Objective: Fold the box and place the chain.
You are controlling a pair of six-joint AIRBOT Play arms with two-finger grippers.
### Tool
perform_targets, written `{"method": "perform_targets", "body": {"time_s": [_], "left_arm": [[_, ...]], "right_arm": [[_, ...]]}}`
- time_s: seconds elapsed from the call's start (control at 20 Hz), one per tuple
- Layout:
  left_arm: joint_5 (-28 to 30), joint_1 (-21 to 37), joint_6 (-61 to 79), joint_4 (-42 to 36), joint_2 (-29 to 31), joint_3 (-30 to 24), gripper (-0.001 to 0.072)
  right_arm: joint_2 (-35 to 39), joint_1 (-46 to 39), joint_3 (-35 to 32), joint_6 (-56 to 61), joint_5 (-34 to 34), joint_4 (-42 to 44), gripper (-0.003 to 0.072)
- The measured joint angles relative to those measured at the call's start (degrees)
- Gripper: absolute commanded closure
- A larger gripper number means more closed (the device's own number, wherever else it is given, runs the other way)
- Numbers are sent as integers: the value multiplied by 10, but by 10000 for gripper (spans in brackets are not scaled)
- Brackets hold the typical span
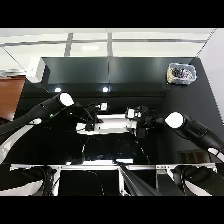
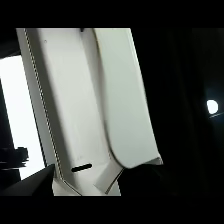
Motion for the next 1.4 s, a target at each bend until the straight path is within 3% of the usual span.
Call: {"method": "perform_targets", "body": {"time_s": [0.2, 0.65, 1.4], "left_arm": [[0, 0, 0, 0, 0, 0, 683], [-2, -1, 0, 0, 0, 0, 683], [-3, -1, -1, 0, 0, 0, 683]], "right_arm": [[-2, -9, 2, -19, 9, 8, 8], [-71, -15, 2, -179, 53, 106, 8], [-129, -16, 2, -211, 53, 130, 9]]}}
